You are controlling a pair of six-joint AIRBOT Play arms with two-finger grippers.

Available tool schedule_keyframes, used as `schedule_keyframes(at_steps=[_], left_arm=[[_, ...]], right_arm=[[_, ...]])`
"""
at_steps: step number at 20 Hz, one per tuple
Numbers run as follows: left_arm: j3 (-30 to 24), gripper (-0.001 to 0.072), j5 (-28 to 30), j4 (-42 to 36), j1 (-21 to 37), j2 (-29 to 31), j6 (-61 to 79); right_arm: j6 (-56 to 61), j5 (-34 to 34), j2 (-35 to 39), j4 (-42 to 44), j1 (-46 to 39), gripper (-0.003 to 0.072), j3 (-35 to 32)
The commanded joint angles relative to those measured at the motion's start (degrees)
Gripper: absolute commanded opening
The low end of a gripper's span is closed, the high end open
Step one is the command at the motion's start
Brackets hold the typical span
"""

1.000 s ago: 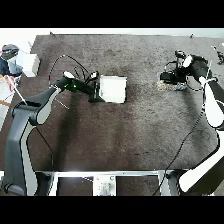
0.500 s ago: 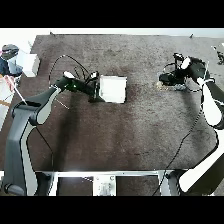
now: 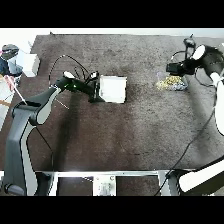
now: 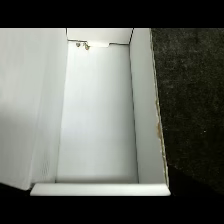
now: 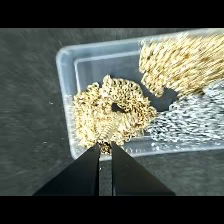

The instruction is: Fold the box and place the chain.

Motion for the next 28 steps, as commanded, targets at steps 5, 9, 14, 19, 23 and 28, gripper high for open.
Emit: schedule_keyframes(at_steps=[5,9,14,19,23,28], left_arm=[[0.0,0.0415,0.0,0.0,0.0,0.0,0.0],[0.0,0.0415,0.0,0.0,0.0,0.0,0.0],[0.0,0.0415,0.0,0.0,0.0,0.0,0.0],[0.0,0.0415,0.0,0.0,0.0,0.0,0.0],[0.0,0.0415,0.0,0.0,0.0,0.0,0.0],[0.0,0.0415,0.0,0.0,0.0,0.0,0.0]], right_arm=[[-3.8,-5.4,18.8,-0.1,2.2,0.0008,0.2],[-6.4,-18.3,27.9,-1.8,6.8,0.0008,0.2],[-6.4,-28.9,33.3,-6.8,12.8,0.0008,0.2],[-6.3,-28.6,33.5,-6.4,18.8,0.0008,0.2],[-6.3,-27.1,33.5,-6.1,25.2,0.0008,0.2],[-6.3,-27.4,32.6,-1.4,31.7,0.0008,0.2]])
